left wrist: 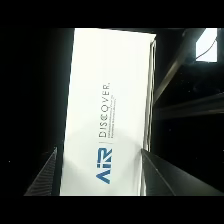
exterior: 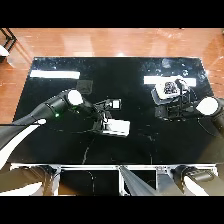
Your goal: Fold the box and place the chain.
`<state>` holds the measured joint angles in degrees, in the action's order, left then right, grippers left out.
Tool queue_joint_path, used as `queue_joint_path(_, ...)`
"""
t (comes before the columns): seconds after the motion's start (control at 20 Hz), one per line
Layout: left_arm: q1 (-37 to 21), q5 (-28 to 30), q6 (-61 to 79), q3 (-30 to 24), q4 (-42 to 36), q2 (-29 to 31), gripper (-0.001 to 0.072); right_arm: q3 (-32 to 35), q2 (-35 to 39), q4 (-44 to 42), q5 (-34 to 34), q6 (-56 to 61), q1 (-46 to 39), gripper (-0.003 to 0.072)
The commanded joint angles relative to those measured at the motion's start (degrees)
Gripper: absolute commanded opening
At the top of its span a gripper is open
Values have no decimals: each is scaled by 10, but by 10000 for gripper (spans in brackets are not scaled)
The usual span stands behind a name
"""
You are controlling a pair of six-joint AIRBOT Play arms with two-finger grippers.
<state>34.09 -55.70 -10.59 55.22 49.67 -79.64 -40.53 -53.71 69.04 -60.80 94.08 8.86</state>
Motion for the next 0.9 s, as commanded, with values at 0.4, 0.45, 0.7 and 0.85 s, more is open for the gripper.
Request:
queue_joint_path(0.4,18,27,-2,0,6,0,639,0,0,0,5,0,0,19)
queue_joint_path(0.45,18,27,-2,0,6,0,639,0,0,0,5,0,0,19)
queue_joint_path(0.7,18,27,-2,-2,7,-1,639,0,0,0,5,0,0,19)
queue_joint_path(0.85,18,28,-2,-5,7,-1,638,0,0,0,5,0,0,19)
